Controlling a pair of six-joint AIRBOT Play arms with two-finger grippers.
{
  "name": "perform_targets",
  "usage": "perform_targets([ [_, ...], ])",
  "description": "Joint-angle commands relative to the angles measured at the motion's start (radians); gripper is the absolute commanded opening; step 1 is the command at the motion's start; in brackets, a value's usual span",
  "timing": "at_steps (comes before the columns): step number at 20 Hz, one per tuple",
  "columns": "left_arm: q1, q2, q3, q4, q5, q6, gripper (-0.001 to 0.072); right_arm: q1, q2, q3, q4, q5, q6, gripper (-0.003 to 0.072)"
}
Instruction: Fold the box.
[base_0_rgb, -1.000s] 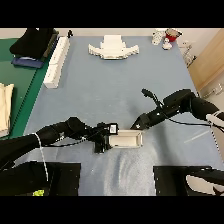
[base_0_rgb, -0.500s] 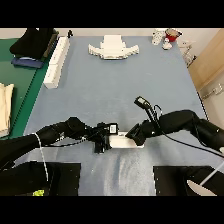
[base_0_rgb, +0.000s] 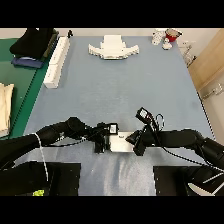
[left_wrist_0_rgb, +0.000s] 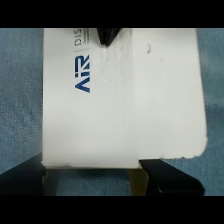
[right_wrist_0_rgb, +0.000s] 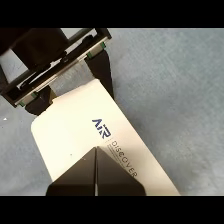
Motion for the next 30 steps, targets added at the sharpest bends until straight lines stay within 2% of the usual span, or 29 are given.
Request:
perform_targets([
  [1,0.0,0.0,0.0,0.0,0.0,0.0,0.0507,0.011,0.01,-0.006,-0.047,0.025,-0.002,0.0039],
  [3,0.0,0.0,0.0,0.0,0.0,0.0,0.0507,0.011,0.011,0.01,-0.061,0.014,-0.009,0.0207],
  [4,0.0,0.0,0.0,0.0,0.0,0.0,0.0507,0.011,0.01,0.022,-0.09,0.008,-0.011,0.0244],
  [5,0.0,0.0,0.0,0.0,0.0,0.0,0.0507,0.011,0.01,0.032,-0.122,0.002,-0.026,0.0249],
  [6,0.0,0.0,0.0,0.0,0.0,0.0,0.0507,0.011,0.01,0.044,-0.158,0.001,-0.048,0.0391],
  [7,0.0,0.0,0.0,0.0,0.0,0.0,0.0507,0.011,0.01,0.055,-0.182,0.002,-0.072,0.0485],
  [9,0.0,0.0,0.0,0.0,0.0,0.0,0.0508,0.011,0.008,0.072,-0.201,-0.005,-0.121,0.0495],
  [10,0.0,0.0,0.0,0.0,0.0,0.0,0.0507,0.011,0.008,0.075,-0.204,-0.013,-0.145,0.0558],
  [11,0.0,0.0,0.001,0.0,0.0,0.0,0.0507,0.011,0.008,0.076,-0.205,-0.035,-0.161,0.059],
  [14,0.0,0.0,0.001,0.0,0.0,0.0,0.0507,0.013,0.009,0.076,-0.204,-0.105,-0.188,0.059],
  [17,0.0,0.0,0.0,0.0,0.0,0.0,0.0507,0.038,0.022,0.071,-0.198,-0.11,-0.259,0.0589],
  [19,0.0,0.0,0.0,0.0,0.0,0.0,0.0507,0.067,0.023,0.058,-0.206,-0.086,-0.309,0.0589],
  [23,0.0,0.0,0.0,0.0,0.0,0.0,0.0507,0.118,0.021,0.032,-0.214,0.044,-0.436,0.0589],
  [30,0.0,0.0,0.001,0.0,0.0,0.0,0.0507,0.137,-0.022,0.032,-0.241,0.049,-0.472,0.0586],
])
